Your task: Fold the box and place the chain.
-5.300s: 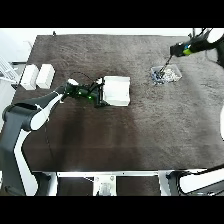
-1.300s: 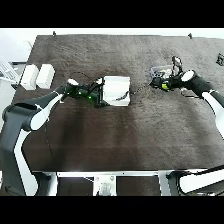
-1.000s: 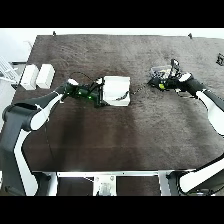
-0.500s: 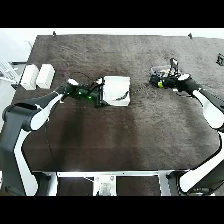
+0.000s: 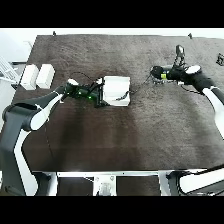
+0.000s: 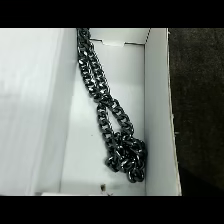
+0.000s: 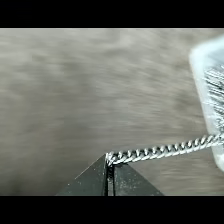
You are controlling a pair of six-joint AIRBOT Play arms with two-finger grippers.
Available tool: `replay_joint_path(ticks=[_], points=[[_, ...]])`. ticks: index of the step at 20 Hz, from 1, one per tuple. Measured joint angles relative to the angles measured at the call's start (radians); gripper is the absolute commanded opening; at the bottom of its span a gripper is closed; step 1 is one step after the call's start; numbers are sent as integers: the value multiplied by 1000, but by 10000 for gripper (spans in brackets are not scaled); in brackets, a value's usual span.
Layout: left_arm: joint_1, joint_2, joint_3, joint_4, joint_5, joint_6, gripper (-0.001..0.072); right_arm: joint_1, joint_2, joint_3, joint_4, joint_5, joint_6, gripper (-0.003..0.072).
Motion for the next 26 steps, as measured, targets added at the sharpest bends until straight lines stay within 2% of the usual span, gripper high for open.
replay_joint_path(ticks=[6,12,19,26], points=[[0,0,0,0,0,0,342,111,301,-99,-71,41,29,1],[0,0,0,0,0,0,342,240,472,-122,-109,48,57,2],[0,0,0,0,0,0,342,344,501,-127,-126,40,72,1],[0,0,0,0,0,0,342,442,417,-160,-126,-16,101,2]])
